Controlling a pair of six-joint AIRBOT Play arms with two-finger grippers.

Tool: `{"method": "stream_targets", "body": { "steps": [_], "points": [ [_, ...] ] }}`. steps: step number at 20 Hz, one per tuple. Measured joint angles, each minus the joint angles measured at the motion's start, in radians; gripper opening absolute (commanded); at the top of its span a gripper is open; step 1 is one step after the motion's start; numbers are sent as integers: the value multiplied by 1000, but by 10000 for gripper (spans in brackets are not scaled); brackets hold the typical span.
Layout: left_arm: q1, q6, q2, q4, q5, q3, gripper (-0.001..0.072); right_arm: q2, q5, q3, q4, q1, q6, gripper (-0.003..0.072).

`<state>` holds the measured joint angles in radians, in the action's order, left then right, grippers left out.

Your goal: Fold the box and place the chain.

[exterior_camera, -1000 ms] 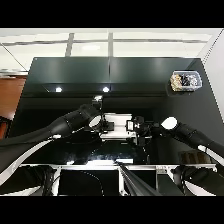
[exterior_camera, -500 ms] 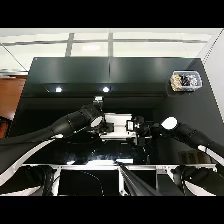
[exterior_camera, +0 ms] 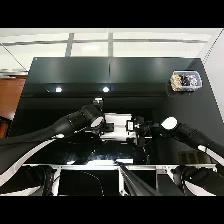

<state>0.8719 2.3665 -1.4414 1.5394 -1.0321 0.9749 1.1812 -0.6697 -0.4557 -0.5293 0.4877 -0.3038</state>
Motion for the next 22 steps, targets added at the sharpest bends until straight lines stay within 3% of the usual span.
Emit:
{"method": "stream_targets", "body": {
  "steps": [4, 6, 7, 8, 13, 14, 16, 17, 20, 22],
  "points": [
    [0, -2, -2, 0, -2, 8, 55, 0, 1, 0, 0, 0, 0, 535],
    [0, -5, -2, -2, 0, 17, 327, 0, 5, 0, 0, 0, -1, 535],
    [0, -4, -2, -6, -1, 19, 372, 0, 5, 0, -1, 0, -1, 535],
    [0, -4, -2, -6, -3, 21, 372, 0, 5, 0, -1, 0, -1, 535],
    [0, -4, -2, -5, -9, 26, 367, 0, 2, 0, 0, 0, -1, 535],
    [0, -4, -2, -4, -9, 26, 337, 0, 2, 0, -1, 0, -1, 535],
    [0, -4, -2, -4, -13, 26, 66, 0, 2, 0, 0, 0, -1, 535],
    [0, -4, -2, -2, -28, 26, 29, 0, 0, 0, -1, 0, -1, 535],
    [0, -18, -3, -4, -23, 26, 28, 0, 1, 0, 0, 0, 0, 537],
    [0, -26, -3, -8, -20, 26, 28, 0, 1, 0, 0, 0, 1, 613]
  ]
}}
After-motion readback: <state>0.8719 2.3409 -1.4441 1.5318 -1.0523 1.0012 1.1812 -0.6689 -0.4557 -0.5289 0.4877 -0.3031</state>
